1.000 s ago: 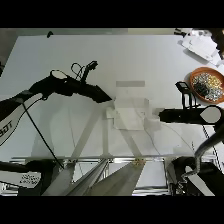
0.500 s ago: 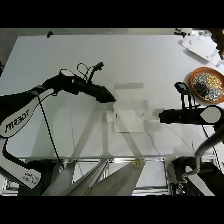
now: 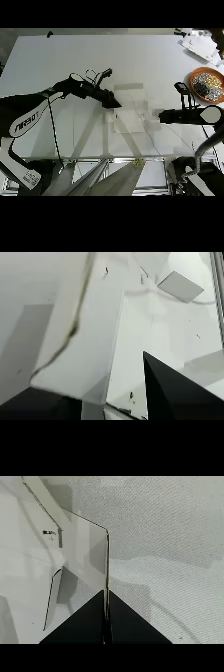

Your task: Fold the box and place the chain.

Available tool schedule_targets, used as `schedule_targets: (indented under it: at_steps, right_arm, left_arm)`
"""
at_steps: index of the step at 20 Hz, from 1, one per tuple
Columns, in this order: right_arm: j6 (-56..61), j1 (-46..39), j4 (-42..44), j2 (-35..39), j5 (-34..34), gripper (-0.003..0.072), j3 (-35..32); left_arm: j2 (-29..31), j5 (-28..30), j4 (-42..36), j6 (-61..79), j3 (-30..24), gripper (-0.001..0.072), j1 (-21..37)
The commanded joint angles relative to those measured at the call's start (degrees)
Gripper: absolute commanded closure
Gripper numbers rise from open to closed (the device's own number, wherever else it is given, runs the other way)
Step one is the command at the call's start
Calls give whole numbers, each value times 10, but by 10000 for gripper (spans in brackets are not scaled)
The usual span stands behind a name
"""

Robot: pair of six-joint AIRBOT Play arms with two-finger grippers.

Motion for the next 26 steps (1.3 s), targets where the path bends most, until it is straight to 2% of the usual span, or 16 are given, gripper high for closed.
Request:
schedule_targets:
  at_steps: [1, 3, 4, 5, 8, 12, 13, 14, 16, 17, 22, 24, 26]
  right_arm:
    - [0, 1, 0, 0, 1, 681, 0]
    - [0, 1, 0, 0, 1, 681, 0]
    - [0, 1, 0, 0, 1, 681, 0]
    - [0, 1, 0, 0, 1, 681, 0]
    - [0, 1, 0, 0, 1, 681, 0]
    - [0, 1, -6, 0, -2, 681, 0]
    - [0, 1, -6, 0, -2, 681, 0]
    - [-1, 1, -6, 0, -1, 681, 0]
    - [-3, 1, -6, 0, 0, 681, 0]
    - [-8, 1, -5, 0, 0, 681, 0]
    - [-14, 1, -4, 0, 3, 681, 0]
    - [-13, 1, -3, 0, 4, 681, 0]
    - [-13, 1, -2, 0, 3, 681, 0]
  left_arm:
    - [-2, 15, -2, 24, 0, 391, -16]
    - [-2, 15, 9, 26, 0, 530, -16]
    - [-2, 15, 17, 31, 0, 643, -16]
    - [-2, 15, 24, 35, 0, 699, -16]
    - [0, 13, 48, 54, 0, 701, -16]
    - [14, -32, 87, 73, 1, 700, -14]
    - [18, -41, 95, 73, 1, 697, -14]
    - [24, -55, 99, 72, 1, 655, -14]
    - [35, -72, 110, 59, 0, 378, -14]
    - [40, -72, 113, 34, 1, 303, -14]
    - [63, -65, 183, -59, 1, 289, -10]
    - [63, -20, 161, -69, 1, 292, 2]
    - [63, 54, 143, -73, 1, 349, 7]
